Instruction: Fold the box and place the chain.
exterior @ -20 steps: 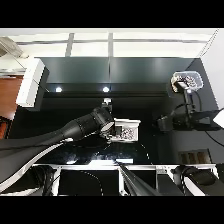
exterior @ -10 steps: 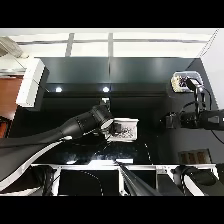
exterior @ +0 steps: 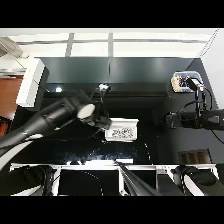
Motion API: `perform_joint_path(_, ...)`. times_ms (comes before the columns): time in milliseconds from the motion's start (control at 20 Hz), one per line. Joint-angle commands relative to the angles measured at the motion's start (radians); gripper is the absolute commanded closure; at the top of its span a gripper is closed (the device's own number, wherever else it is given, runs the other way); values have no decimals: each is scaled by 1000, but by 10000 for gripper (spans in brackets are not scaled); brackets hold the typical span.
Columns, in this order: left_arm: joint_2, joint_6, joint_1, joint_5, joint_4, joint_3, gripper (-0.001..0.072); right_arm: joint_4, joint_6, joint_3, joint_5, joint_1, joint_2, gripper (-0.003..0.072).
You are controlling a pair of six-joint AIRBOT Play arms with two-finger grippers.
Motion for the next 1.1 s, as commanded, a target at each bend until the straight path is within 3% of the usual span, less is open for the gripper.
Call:
perform_joint_path(0,126,244,119,-16,-30,-88,132,0,4,1,0,0,0,339)
perform_joint_path(100,185,389,223,63,-170,-176,132,0,4,1,-2,0,0,339)
perform_joint_path(200,214,739,323,147,-491,-279,133,0,4,1,-5,0,0,339)
perform_joint_path(300,202,1103,374,149,-759,-357,133,0,4,1,-5,0,0,339)
perform_joint_path(450,167,1495,356,176,-756,-425,125,0,4,1,-5,0,0,340)
perform_joint_path(500,155,1611,353,183,-750,-438,-6,0,4,1,-5,0,0,339)
perform_joint_path(750,52,1978,349,282,-740,-457,-2,-2,8,1,-25,0,0,339)
perform_joint_path(900,14,2090,351,372,-848,-457,-2,-2,20,1,-33,0,0,340)
perform_joint_path(1050,-24,2149,345,358,-911,-457,0,-2,19,1,-51,0,0,339)
